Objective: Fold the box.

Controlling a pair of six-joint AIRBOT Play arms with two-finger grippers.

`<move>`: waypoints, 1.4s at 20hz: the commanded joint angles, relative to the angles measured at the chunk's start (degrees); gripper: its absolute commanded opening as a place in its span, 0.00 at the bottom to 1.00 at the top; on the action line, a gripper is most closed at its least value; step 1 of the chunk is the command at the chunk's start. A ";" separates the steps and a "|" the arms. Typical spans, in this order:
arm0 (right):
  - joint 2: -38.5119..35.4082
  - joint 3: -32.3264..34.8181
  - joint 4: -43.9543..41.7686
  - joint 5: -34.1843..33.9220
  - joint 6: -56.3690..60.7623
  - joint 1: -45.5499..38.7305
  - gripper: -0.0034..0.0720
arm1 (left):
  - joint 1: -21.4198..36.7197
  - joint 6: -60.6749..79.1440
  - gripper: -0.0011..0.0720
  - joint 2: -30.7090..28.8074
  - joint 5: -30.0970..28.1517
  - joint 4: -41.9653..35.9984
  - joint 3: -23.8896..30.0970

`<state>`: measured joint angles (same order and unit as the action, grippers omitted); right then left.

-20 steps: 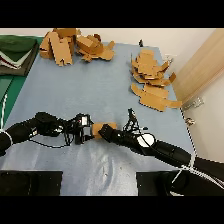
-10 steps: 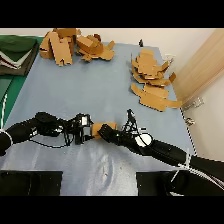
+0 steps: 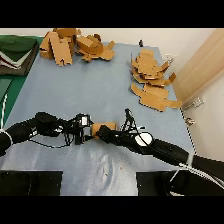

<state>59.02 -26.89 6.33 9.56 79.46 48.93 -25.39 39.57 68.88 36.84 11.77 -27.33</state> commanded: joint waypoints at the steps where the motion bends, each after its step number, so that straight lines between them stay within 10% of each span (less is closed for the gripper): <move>1: -7.50 -2.25 5.77 -3.74 0.00 -1.42 0.05 | 0.02 -0.02 0.64 -0.04 -0.02 0.00 0.02; 11: -22.34 -2.23 14.56 -4.07 0.00 -13.97 0.05 | 0.07 -18.08 0.64 -4.66 -9.27 -3.43 -2.64; 19: -21.14 -2.05 15.85 -3.32 0.02 -13.94 0.05 | 1.99 -29.46 0.75 -14.60 -63.28 -6.82 -10.23; 24: -21.18 -2.05 17.31 -2.03 0.00 -13.94 0.05 | 14.45 -4.42 0.75 -10.51 -62.99 -36.98 -10.21; 28: -21.18 -2.05 17.94 -1.07 0.02 -13.94 0.05 | 19.58 3.41 0.75 -6.75 -63.25 -45.07 -10.21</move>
